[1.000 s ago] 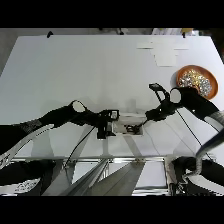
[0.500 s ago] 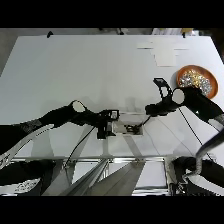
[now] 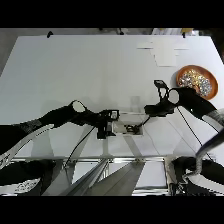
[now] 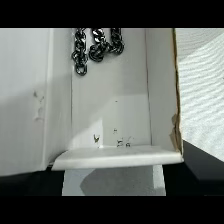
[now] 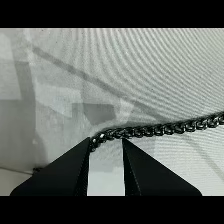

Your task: Fold the box and place the chain.

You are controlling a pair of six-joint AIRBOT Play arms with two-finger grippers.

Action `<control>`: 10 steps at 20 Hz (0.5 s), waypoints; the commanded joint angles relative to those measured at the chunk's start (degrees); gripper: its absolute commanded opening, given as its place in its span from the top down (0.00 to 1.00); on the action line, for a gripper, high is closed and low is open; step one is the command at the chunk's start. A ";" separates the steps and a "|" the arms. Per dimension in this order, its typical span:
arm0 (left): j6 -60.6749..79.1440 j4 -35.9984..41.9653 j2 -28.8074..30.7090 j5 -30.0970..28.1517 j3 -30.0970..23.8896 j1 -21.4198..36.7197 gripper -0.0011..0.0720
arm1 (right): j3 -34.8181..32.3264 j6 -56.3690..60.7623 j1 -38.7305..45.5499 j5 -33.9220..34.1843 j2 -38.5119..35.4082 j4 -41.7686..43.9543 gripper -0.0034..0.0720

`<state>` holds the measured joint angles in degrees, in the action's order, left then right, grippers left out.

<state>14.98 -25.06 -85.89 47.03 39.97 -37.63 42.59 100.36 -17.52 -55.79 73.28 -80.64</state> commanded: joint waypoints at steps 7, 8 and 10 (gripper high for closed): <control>0.02 0.00 0.00 -0.02 0.02 0.02 0.75 | -0.02 0.37 0.02 0.96 0.68 -0.15 0.65; 0.02 0.00 0.00 -0.02 0.02 0.02 0.75 | -0.04 0.37 0.02 0.98 0.68 -0.15 0.65; 0.02 0.00 0.00 -0.02 0.02 0.02 0.75 | -0.02 0.37 0.02 1.01 0.68 -0.15 0.65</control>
<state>14.98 -25.06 -85.89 47.00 39.97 -37.63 42.61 100.71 -17.52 -55.18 73.91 -80.75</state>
